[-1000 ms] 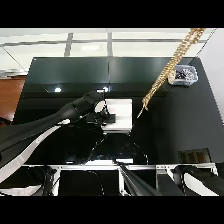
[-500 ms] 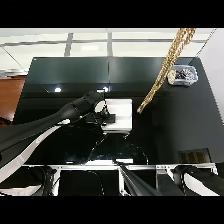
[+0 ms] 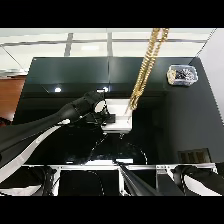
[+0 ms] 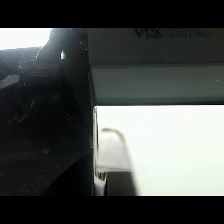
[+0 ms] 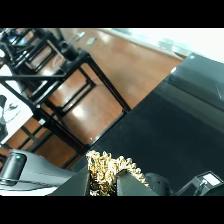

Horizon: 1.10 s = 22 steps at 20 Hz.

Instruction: Fold the box and place the chain.

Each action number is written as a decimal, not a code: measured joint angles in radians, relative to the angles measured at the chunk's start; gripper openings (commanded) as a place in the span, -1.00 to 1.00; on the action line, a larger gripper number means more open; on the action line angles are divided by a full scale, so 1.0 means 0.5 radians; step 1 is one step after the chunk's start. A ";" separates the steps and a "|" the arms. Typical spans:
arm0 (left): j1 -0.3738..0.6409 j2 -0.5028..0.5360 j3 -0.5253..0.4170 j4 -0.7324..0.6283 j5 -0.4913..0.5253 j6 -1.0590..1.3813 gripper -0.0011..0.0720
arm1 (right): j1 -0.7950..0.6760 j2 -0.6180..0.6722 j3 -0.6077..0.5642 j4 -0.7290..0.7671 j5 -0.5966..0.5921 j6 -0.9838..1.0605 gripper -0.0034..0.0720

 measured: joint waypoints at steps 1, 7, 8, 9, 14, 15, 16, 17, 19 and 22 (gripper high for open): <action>0.000 -0.001 0.000 0.000 0.000 0.000 -0.89 | 0.016 -0.004 0.000 -0.023 -0.005 0.000 -0.89; 0.000 -0.001 0.000 0.000 -0.001 0.000 -0.89 | 0.153 -0.014 -0.140 -0.199 0.086 0.010 -0.88; 0.000 -0.001 0.000 0.000 0.000 0.000 -0.89 | 0.183 -0.014 -0.185 -0.262 0.121 0.011 -0.88; 0.000 -0.001 0.000 0.000 -0.001 0.000 -0.89 | 0.209 -0.014 -0.233 -0.333 0.156 0.018 -0.88; 0.000 -0.001 0.000 0.000 0.000 0.000 -0.89 | 0.269 -0.015 -0.363 -0.636 0.346 0.032 -0.88; 0.000 0.000 0.000 0.000 0.000 0.000 -0.89 | 0.280 -0.015 -0.373 -0.669 0.374 0.031 -0.88; 0.000 -0.001 0.000 0.000 -0.001 0.000 -0.89 | 0.294 -0.015 -0.384 -0.690 0.391 0.031 -0.88; 0.000 -0.001 0.000 0.000 0.000 0.000 -0.89 | 0.312 -0.014 -0.399 -0.712 0.401 0.031 -0.89; 0.000 -0.001 0.000 0.001 0.000 0.000 -0.89 | 0.356 -0.015 -0.447 -0.737 0.401 0.031 -0.88; 0.000 -0.001 0.000 0.000 0.000 0.000 -0.89 | 0.431 -0.015 -0.575 -0.756 0.333 0.031 -0.88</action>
